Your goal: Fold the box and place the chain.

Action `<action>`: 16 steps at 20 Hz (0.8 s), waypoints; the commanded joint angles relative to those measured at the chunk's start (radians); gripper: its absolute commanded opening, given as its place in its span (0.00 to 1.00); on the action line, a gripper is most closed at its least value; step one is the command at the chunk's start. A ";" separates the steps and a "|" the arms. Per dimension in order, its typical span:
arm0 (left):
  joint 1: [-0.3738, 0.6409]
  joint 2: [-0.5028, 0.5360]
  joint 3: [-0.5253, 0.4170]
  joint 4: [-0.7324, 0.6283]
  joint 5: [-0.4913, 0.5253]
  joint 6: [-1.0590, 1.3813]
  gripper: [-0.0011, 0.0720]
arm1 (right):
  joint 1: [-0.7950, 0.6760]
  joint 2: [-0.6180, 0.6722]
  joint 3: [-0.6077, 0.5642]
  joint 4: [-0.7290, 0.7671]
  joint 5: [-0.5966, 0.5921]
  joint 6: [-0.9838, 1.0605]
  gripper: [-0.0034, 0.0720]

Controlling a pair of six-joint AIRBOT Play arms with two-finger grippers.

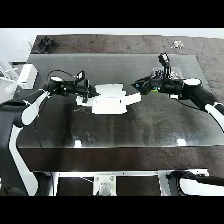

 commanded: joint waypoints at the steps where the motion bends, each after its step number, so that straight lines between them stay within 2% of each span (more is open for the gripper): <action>1: 0.000 0.000 0.000 -0.002 0.000 0.000 0.05 | 0.060 0.068 -0.091 0.014 -0.004 -0.264 0.51; 5: 0.000 0.001 0.000 -0.003 0.000 0.000 0.05 | 0.095 0.037 -0.134 0.013 -0.048 -0.464 0.54; 6: 0.000 0.001 0.000 -0.003 0.000 0.000 0.05 | 0.095 0.019 -0.134 0.007 -0.047 -0.477 0.60; 7: 0.000 0.001 0.000 -0.003 0.000 0.000 0.05 | 0.095 0.001 -0.134 -0.034 -0.047 -0.529 0.88; 8: 0.000 0.001 0.000 -0.003 0.000 0.000 0.05 | 0.098 -0.013 -0.135 -0.090 -0.047 -0.572 0.97; 16: 0.000 0.001 0.000 -0.003 0.000 0.000 0.05 | 0.182 -0.096 -0.136 -0.162 -0.063 -0.707 0.97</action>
